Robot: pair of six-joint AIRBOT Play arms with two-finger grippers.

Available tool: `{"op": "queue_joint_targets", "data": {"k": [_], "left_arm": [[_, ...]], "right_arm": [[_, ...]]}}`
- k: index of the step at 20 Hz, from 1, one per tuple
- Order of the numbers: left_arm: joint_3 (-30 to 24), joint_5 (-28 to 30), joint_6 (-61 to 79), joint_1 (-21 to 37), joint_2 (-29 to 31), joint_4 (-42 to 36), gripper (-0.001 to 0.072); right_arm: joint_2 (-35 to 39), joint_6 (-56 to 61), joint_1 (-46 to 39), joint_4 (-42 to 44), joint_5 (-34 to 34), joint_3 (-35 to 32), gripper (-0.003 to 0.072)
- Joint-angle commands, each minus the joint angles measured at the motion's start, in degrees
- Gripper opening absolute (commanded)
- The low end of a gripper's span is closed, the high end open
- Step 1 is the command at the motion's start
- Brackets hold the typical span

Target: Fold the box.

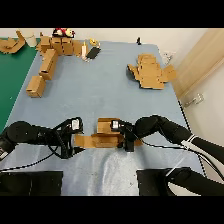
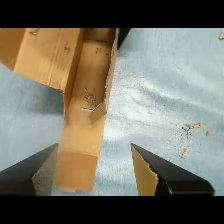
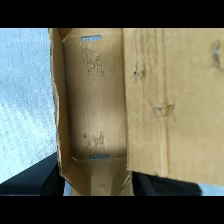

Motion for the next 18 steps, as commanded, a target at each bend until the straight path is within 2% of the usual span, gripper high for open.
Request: {"op": "queue_joint_targets", "data": {"k": [1,5,9,12,16,18], "left_arm": [[-0.13,0.17,11.98,-0.07,-5.09,-4.52,0.0693],[0.04,4.33,15.63,-0.07,-11.91,-9.42,0.0692],[1.36,8.55,15.69,-0.07,-16.24,-10.84,0.0692],[2.1,8.81,17.73,-0.07,-18.27,-12.74,0.0692],[2.34,5.42,22.86,-0.07,-19.37,-18.16,0.0691],[2.34,5.46,24.72,-0.07,-20.5,-18.23,0.0691]], "right_arm": [[0.0,0.0,-0.02,0.0,0.0,-0.04,0.0495],[0.0,0.0,-0.02,-0.04,0.0,-0.04,0.0495],[0.0,0.0,-0.02,-0.11,0.0,-0.04,0.0495],[0.0,0.0,-0.02,-0.13,0.0,-0.04,0.0495],[0.0,0.0,-0.02,-0.13,0.0,-0.04,0.0495],[0.0,0.0,-0.02,-0.13,0.0,-0.04,0.0495]]}}
